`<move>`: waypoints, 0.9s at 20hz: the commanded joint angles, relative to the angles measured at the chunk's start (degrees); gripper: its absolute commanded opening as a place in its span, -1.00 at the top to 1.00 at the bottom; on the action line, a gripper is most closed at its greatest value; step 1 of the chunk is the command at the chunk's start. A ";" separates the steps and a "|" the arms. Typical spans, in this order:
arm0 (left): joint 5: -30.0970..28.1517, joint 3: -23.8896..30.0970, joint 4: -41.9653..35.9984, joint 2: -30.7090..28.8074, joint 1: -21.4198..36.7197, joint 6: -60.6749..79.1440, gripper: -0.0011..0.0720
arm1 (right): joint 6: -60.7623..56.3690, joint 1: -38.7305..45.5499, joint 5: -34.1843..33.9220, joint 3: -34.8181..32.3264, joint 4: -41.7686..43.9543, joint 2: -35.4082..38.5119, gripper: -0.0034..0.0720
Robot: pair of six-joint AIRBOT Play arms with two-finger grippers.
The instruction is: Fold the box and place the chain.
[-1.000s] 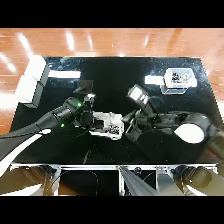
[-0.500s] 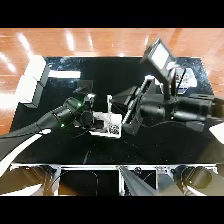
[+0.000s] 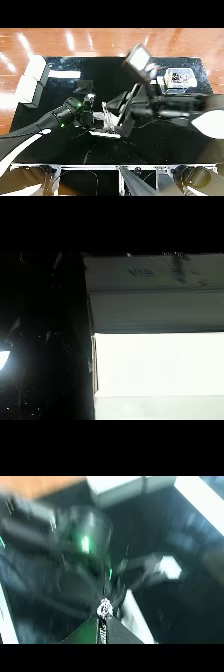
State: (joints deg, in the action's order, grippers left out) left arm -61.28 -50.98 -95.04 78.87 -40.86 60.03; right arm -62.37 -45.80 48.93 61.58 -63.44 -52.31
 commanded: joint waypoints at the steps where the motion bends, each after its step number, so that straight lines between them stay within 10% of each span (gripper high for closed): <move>1: 0.24 -0.02 0.00 0.02 0.00 0.02 0.89 | -0.02 -0.02 3.50 -1.99 0.61 -4.55 0.82; 11: 0.24 -0.02 0.04 0.02 0.00 0.04 0.89 | -9.57 0.00 5.05 -5.51 -3.98 -7.85 0.82; 12: 0.22 -0.02 0.04 0.02 0.00 0.04 0.89 | -11.78 0.00 5.62 -5.51 -5.14 -7.85 0.67; 14: 0.22 -0.02 0.02 0.02 0.00 0.04 0.89 | -16.15 0.00 6.99 -5.51 -7.32 -7.85 -0.66; 18: 0.22 -0.02 0.02 0.02 -0.02 0.04 0.89 | -17.53 0.00 9.01 -5.51 -7.32 -7.87 -0.66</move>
State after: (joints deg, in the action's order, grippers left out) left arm -61.08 -50.98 -95.02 78.85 -40.88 60.05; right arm -77.10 -45.80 56.55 56.07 -69.93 -60.12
